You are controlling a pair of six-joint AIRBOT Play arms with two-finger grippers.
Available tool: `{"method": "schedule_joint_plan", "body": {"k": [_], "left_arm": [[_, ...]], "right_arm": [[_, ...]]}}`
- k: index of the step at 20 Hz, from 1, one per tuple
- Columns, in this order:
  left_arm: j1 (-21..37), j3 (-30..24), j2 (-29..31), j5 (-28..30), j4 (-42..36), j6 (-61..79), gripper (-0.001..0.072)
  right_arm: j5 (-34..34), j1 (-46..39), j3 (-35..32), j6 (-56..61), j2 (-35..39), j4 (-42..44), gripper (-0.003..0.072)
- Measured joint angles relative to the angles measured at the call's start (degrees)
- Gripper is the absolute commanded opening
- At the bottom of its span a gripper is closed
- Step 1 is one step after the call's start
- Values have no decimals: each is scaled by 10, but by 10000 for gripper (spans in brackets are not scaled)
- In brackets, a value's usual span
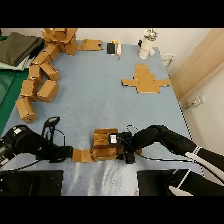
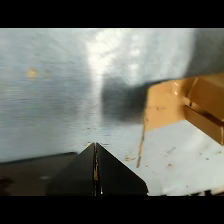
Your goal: Fold the box.
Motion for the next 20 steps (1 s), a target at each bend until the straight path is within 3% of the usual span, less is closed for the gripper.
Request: {"method": "schedule_joint_plan", "body": {"k": [7,13,20], "left_arm": [[13,-81,0,104,-147,104,7],[14,-92,0,161,-207,158,7],[14,-94,0,182,-256,212,7]], "right_arm": [[0,0,0,0,0,0,502],[0,0,0,0,0,0,502],[0,0,0,0,0,0,502]]}}
